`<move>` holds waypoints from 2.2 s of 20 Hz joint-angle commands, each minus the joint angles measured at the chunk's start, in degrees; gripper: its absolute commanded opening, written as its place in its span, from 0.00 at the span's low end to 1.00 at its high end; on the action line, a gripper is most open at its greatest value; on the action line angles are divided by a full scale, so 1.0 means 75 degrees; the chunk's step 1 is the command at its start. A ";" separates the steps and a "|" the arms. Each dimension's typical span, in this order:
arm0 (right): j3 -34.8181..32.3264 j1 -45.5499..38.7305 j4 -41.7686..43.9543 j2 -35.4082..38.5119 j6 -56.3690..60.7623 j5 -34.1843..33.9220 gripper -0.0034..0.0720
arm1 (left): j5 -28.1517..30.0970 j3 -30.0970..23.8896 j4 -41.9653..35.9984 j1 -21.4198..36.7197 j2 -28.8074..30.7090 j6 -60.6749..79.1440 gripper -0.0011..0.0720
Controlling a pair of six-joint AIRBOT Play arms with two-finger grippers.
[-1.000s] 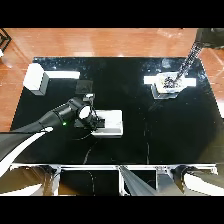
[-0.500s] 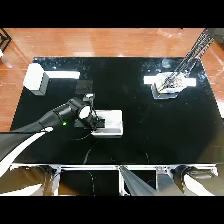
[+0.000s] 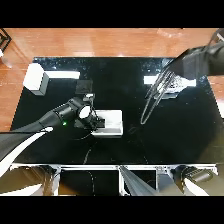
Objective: Fold the box and place the chain.
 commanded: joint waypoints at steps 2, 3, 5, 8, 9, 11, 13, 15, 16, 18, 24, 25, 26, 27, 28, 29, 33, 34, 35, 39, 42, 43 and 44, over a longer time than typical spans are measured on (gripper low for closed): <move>-0.0318 0.0705 0.1367 0.0015 0.0032 -0.0096 0.07 | 0.0009 0.0000 0.0000 0.0006 -0.0015 0.0000 0.04; -0.0321 0.0848 0.1533 0.0006 0.0029 -0.0286 0.07 | 0.0015 0.0000 -0.0003 0.0006 -0.0015 -0.0003 0.04; -0.0323 0.1154 0.1941 -0.0041 0.0029 -0.0720 0.07 | 0.0012 0.0000 -0.0003 0.0006 -0.0015 -0.0003 0.04; -0.0321 0.1629 0.2197 -0.0213 0.0029 -0.1408 0.07 | 0.0012 0.0000 -0.0003 0.0006 -0.0015 -0.0003 0.04; -0.0323 0.1763 0.2203 -0.0283 0.0026 -0.1684 0.07 | 0.0012 0.0000 -0.0003 0.0006 -0.0015 -0.0003 0.04; -0.0321 0.1982 0.2203 -0.0469 0.0026 -0.2226 0.07 | 0.0009 0.0000 -0.0003 0.0006 -0.0015 0.0000 0.04; -0.0323 0.2101 0.2200 -0.0720 0.0026 -0.2314 0.07 | 0.0009 0.0000 -0.0006 0.0006 -0.0015 0.0000 0.04; -0.0323 0.2119 0.2075 -0.0941 0.0026 -0.2151 0.07 | 0.0003 0.0000 -0.0006 0.0006 -0.0015 0.0000 0.04; -0.0323 0.2119 0.1973 -0.0994 0.0026 -0.2090 0.07 | 0.0000 0.0000 -0.0012 0.0006 -0.0015 0.0000 0.04; -0.0323 0.2116 0.1632 -0.1003 0.0038 -0.2028 0.07 | 0.0000 0.0000 -0.0032 0.0003 -0.0015 0.0000 0.04; -0.0434 0.2122 0.1003 -0.1008 0.0373 -0.0930 0.07 | 0.0003 0.0000 -0.0029 0.0006 -0.0015 0.0000 0.04; -0.0498 0.2122 0.0772 -0.1008 0.0455 -0.0749 0.07 | 0.0006 0.0000 -0.0029 0.0006 -0.0015 0.0000 0.04; -0.0557 0.2122 0.0635 -0.1008 0.0463 -0.0644 0.07 | 0.0006 0.0000 -0.0029 0.0006 -0.0015 0.0000 0.04; -0.0627 0.2122 0.0589 -0.1008 0.0504 -0.0618 0.07 | 0.0006 0.0000 -0.0029 0.0006 -0.0015 -0.0003 0.04; -0.0731 0.2127 0.0618 -0.1008 0.0527 -0.0638 0.07 | 0.0006 0.0000 -0.0029 0.0006 -0.0015 0.0000 0.04; -0.0892 0.2127 0.0714 -0.1008 0.0522 -0.0664 0.07 | 0.0000 0.0000 -0.0029 0.0006 -0.0015 -0.0003 0.04; -0.1842 0.2267 0.1046 -0.1020 0.0513 -0.1370 0.07 | 0.0003 0.0000 -0.0029 0.0006 -0.0015 0.0000 0.04; -0.2104 0.2346 0.1236 -0.1037 0.0507 -0.1626 0.07 | 0.0003 0.0000 -0.0029 0.0006 -0.0015 0.0000 0.04; -0.2323 0.2416 0.1361 -0.1067 0.0481 -0.1792 0.07 | 0.0003 0.0000 -0.0029 0.0006 -0.0015 0.0000 0.04; -0.2739 0.2702 0.1413 -0.1367 0.0478 -0.2244 0.07 | 0.0003 0.0000 -0.0029 0.0006 -0.0015 0.0000 0.04; -0.2748 0.2734 0.1343 -0.1629 0.0487 -0.2343 0.07 | 0.0003 0.0000 -0.0032 0.0006 -0.0015 0.0000 0.04; -0.2751 0.2736 0.1201 -0.1670 0.0490 -0.2337 0.07 | 0.0003 0.0000 -0.0032 0.0006 -0.0015 0.0000 0.04; -0.2751 0.2736 0.1084 -0.1679 0.0516 -0.2331 0.07 | -0.0003 0.0000 -0.0032 0.0006 -0.0015 0.0000 0.04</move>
